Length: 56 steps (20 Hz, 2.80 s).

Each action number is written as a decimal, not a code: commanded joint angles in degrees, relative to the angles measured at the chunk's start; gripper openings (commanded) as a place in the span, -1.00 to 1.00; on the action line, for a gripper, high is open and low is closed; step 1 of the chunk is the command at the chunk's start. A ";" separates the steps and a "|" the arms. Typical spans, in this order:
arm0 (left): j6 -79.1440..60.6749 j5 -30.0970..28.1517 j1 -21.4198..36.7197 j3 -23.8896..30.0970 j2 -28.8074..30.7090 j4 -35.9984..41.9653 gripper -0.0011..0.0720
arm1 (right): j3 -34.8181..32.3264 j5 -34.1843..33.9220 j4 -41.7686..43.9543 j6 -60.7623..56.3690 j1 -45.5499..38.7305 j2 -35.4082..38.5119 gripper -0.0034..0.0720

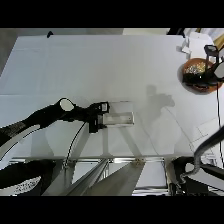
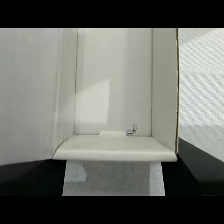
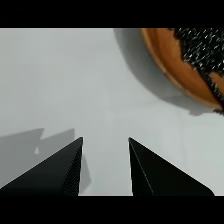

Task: Fold the box and place the chain.

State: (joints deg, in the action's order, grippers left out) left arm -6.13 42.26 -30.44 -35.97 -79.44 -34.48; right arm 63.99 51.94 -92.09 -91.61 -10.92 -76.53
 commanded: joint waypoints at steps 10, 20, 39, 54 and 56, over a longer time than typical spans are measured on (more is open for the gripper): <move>0.00 0.00 -0.02 0.02 0.00 0.00 -0.95 | 19.15 5.07 -0.20 6.43 -14.47 -21.77 -0.14; 0.00 -0.02 -0.02 0.02 0.00 0.02 -0.95 | 19.15 7.58 6.14 12.66 -15.28 -25.46 -0.15; 0.00 0.00 -0.02 0.02 0.00 0.02 -0.95 | 19.15 12.59 5.81 15.17 -15.28 -21.99 -0.87; 0.00 0.00 -0.02 0.02 0.00 0.02 -0.95 | 19.15 17.64 16.37 18.71 -13.35 -6.43 -0.87; 0.00 0.00 -0.02 0.02 0.00 0.02 -0.95 | 19.12 19.82 17.53 20.83 -10.97 -2.27 -0.87</move>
State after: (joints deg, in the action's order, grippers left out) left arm -6.13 42.26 -30.44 -35.97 -79.44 -34.44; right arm 83.07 68.88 -77.21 -73.17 -24.05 -84.23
